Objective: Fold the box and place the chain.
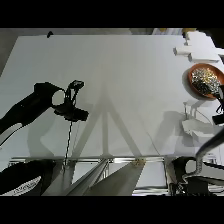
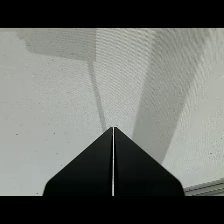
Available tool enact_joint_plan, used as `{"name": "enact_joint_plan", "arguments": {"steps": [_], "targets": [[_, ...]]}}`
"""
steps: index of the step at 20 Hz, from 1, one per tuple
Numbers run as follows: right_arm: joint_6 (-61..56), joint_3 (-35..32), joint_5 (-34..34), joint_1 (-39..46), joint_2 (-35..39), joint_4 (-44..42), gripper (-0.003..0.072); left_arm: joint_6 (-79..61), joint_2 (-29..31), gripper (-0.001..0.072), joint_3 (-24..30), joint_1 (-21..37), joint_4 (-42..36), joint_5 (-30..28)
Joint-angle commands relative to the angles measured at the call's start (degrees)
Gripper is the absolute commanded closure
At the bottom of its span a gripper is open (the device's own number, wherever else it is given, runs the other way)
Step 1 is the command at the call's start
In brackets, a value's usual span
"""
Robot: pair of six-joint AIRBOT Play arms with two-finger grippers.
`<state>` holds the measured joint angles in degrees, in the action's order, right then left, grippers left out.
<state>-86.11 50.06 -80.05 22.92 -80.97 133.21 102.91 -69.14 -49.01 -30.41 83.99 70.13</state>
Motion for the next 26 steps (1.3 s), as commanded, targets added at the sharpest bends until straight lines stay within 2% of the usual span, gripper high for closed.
{"name": "enact_joint_plan", "arguments": {"steps": [1, 3, 5, 9, 11, 13, 17, 20, 21, 22, 24, 25, 26], "targets": [[-0.7, 0.0, -3.4, -6.3, 4.6, -6.2, 0.067, 0.0, 0.0, 0.0698, 0.0, 0.0, 0.0, 0.0], [-0.7, -0.1, 0.1, -11.4, 10.6, -17.5, 0.067, 0.0, 0.0, 0.0698, 0.0, 0.0, 0.0, 0.0], [-0.7, -2.4, 6.5, -15.3, 17.6, -32.2, 0.0671, 0.0, 0.0, 0.0698, 0.0, 0.0, 0.0, 0.0], [-0.7, -14.4, 16.7, -24.1, 28.6, -50.1, 0.067, 0.0, 0.0, 0.0698, 0.0, 0.0, 0.0, 0.0], [-1.7, -20.0, 21.2, -29.9, 32.1, -53.8, 0.067, 0.0, 0.0, 0.0698, 0.0, 0.0, 0.0, -0.1], [-4.5, -23.4, 25.2, -35.6, 33.4, -54.1, 0.067, 0.0, 0.0, 0.0698, 0.0, 0.0, 0.3, -2.8], [-5.6, -23.8, 27.2, -42.5, 33.4, -54.2, 0.067, -4.8, 0.0, 0.0697, 0.0, 0.0, 2.1, -7.8], [-5.7, -23.8, 27.4, -44.0, 33.4, -54.4, 0.067, -7.6, -0.1, 0.0693, 0.0, 0.0, 2.8, -8.4], [-5.7, -23.8, 27.4, -44.0, 33.4, -54.4, 0.067, -7.8, -0.1, 0.0667, 0.0, 0.0, 2.9, -9.4], [-5.6, -23.8, 27.4, -44.0, 33.4, -54.4, 0.067, -9.2, -0.1, 0.059, 0.0, 0.0, 2.8, -10.2], [-5.6, -23.8, 27.4, -44.0, 33.4, -54.4, 0.067, -17.1, -0.1, 0.0175, 0.0, 0.0, -0.3, -12.4], [-5.6, -23.8, 27.4, -44.0, 33.4, -54.4, 0.067, -24.0, -0.1, 0.0062, 0.0, 0.1, -5.6, -14.2], [-5.6, -23.8, 27.4, -44.0, 33.4, -54.5, 0.0669, -30.6, -0.1, 0.0058, 0.0, 0.6, -12.0, -15.4]]}}
